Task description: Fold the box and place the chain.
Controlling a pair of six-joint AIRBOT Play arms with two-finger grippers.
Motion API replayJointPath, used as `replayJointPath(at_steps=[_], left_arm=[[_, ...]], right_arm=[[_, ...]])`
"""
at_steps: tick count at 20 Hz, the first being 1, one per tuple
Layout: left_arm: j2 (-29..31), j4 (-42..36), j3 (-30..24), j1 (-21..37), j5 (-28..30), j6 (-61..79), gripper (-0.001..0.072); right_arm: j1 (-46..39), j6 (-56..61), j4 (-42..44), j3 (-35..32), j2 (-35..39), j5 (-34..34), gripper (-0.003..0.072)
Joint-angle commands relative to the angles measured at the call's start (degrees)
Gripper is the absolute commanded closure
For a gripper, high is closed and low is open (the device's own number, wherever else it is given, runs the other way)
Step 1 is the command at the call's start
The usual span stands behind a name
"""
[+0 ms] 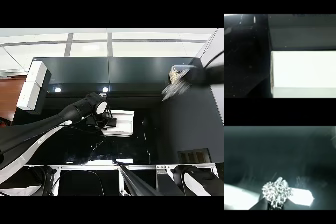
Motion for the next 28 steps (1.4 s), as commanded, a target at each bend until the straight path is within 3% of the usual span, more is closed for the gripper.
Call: replayJointPath(at_steps=[1,4,10,20,28], left_arm=[[0.0,0.0,0.0,0.0,0.0,0.0,0.0684],[0.0,0.0,0.0,0.0,0.0,0.0,0.0684],[0.0,0.0,0.0,0.0,0.0,0.0,0.0684],[0.0,0.0,0.0,0.0,0.0,0.0,0.0684],[0.0,0.0,0.0,0.0,0.0,0.0,0.0684]], right_arm=[[10.0,-2.5,12.8,-18.3,5.7,-3.5,0.0671],[18.4,-3.1,22.2,-24.4,5.5,-14.9,0.0671],[26.8,-2.0,28.6,-24.8,2.8,-26.3,0.067],[25.3,-2.7,30.6,-22.1,2.7,-24.2,0.067],[26.6,-2.4,21.5,-25.8,-0.9,-21.5,0.067]])
